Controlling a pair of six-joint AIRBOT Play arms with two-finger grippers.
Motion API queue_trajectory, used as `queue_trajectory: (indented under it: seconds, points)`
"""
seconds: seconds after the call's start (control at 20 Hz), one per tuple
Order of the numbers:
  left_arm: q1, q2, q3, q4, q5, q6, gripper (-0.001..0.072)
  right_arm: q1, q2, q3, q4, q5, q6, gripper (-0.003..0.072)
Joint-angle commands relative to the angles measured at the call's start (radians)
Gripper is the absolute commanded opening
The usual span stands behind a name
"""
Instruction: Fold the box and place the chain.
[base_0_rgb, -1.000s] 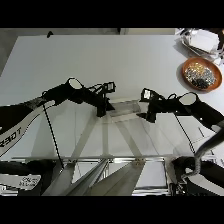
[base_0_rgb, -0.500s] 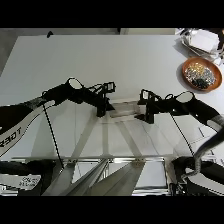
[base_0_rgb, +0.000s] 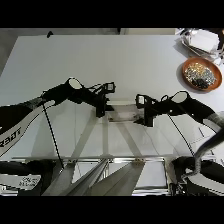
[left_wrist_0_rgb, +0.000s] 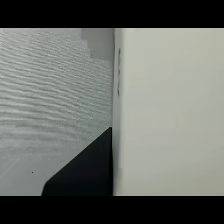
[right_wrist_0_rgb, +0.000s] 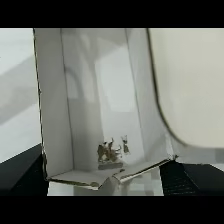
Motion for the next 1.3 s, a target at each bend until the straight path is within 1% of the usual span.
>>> queue_trajectory:
  seconds: [0.0,0.1,0.15,0.2,0.25,0.4,0.6,0.85,1.1,1.25]
  points:
    - [-0.001,0.0,0.0,-0.004,0.005,-0.001,0.0013,0.024,-0.001,0.0,-0.016,0.003,0.009,0.0644]
    - [-0.001,0.0,0.0,-0.005,0.005,-0.001,0.0013,0.024,-0.001,0.0,-0.033,-0.004,0.009,0.0633]
    - [-0.001,0.0,0.0,-0.004,0.005,-0.001,0.0013,0.024,-0.001,-0.003,-0.045,-0.01,0.009,0.0596]
    - [-0.001,0.0,0.0,-0.004,0.005,-0.001,0.0013,0.024,-0.001,-0.008,-0.055,-0.016,0.009,0.0536]
    - [-0.001,0.0,0.0,-0.004,0.005,-0.001,0.0013,0.024,-0.001,-0.013,-0.057,-0.029,0.009,0.0529]
    - [-0.001,0.0,0.0,-0.004,0.005,-0.001,0.0013,0.024,-0.001,-0.023,-0.057,-0.055,0.008,0.0524]
    - [-0.001,0.0,0.0,-0.004,0.005,-0.001,0.0013,0.024,-0.009,-0.024,-0.057,-0.056,-0.006,0.0525]
    - [-0.001,0.0,0.0,-0.004,0.005,-0.001,0.0013,0.043,-0.014,-0.024,-0.057,-0.103,-0.011,0.0525]
    - [-0.001,0.0,0.0,-0.004,0.005,-0.001,0.0013,0.048,-0.028,-0.024,-0.055,-0.106,-0.011,0.0524]
    - [-0.001,0.0,0.0,-0.004,0.005,-0.001,0.0013,0.054,-0.043,-0.024,-0.056,-0.106,-0.01,0.0504]
